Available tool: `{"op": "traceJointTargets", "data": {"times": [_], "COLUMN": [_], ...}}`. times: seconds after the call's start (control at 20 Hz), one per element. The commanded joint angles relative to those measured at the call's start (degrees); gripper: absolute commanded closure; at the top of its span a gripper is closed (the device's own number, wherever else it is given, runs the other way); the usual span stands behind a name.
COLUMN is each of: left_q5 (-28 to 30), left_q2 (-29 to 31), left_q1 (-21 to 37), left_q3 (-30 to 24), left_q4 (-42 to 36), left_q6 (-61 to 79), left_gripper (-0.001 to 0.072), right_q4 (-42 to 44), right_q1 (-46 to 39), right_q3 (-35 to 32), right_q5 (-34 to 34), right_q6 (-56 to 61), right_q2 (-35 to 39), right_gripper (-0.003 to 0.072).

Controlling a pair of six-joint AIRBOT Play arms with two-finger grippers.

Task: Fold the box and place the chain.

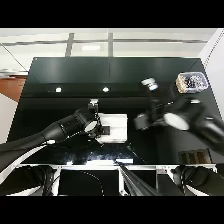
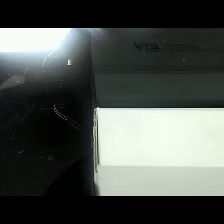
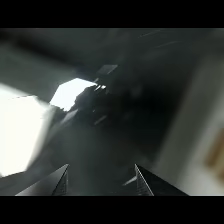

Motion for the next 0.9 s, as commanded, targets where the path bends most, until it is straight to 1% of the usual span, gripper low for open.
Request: {"op": "traceJointTargets", "data": {"times": [0.0,0.05,0.15,0.2,0.25,0.35,0.4,0.45,0.5,0.6,0.7,0.75,0.8,0.85], "left_q5": [0.02,0.04,0.04,0.04,0.09,0.07,0.07,0.09,0.09,0.02,0.09,0.07,0.0,0.02], "left_q2": [0.0,0.0,0.0,0.0,0.0,0.0,0.0,0.0,0.0,0.0,-0.04,-0.04,-0.04,-0.04], "left_q1": [0.02,0.02,0.02,0.02,0.04,0.04,0.04,0.04,0.04,0.04,0.04,0.04,0.04,0.04], "left_q3": [-0.02,-0.02,-0.02,-0.02,-0.02,-0.02,-0.02,-0.02,-0.02,-0.02,-0.02,-0.02,-0.02,-0.02], "left_q4": [-0.2,-0.17,-0.17,-0.17,-0.2,-0.17,-0.17,-0.17,-0.15,0.02,0.31,0.52,0.59,0.59], "left_q6": [0.0,0.0,0.0,0.0,0.0,0.0,0.0,0.0,0.0,0.0,0.0,0.0,0.0,0.0], "left_gripper": [0.0679,0.0679,0.0679,0.0679,0.0679,0.0679,0.0679,0.0679,0.0679,0.0679,0.0679,0.0679,0.0679,0.0679], "right_q4": [-21.55,-23.65,-22.93,-21.27,-17.46,-6.78,-1.31,3.37,6.32,11.74,19.58,24.0,26.64,27.45], "right_q1": [-10.21,-15.98,-27.8,-34.1,-39.87,-48.0,-50.49,-52.41,-53.59,-55.89,-58.73,-60.13,-61.18,-62.05], "right_q3": [-0.7,-1.38,-4.37,-5.97,-6.16,-4.09,-1.6,2.58,7.5,19.37,30.45,34.8,37.7,39.89], "right_q5": [4.07,1.03,-11.19,-18.78,-25.38,-36.72,-39.6,-39.6,-37.18,-27.93,-18.75,-15.02,-11.89,-8.74], "right_q6": [-2.38,-2.4,-2.43,-2.38,-2.6,-6.08,-8.72,-10.47,-11.52,-11.54,-11.47,-10.73,-8.9,-5.4], "right_q2": [6.62,6.56,6.29,5.35,3.13,-2.75,-6.23,-10.71,-15.45,-26.27,-36.3,-40.35,-43.28,-45.72], "right_gripper": [0.0183,0.0183,0.0182,0.0108,-0.0027,-0.0029,-0.0029,-0.0028,-0.0027,-0.0022,-0.0021,-0.0021,-0.002,-0.0019]}}
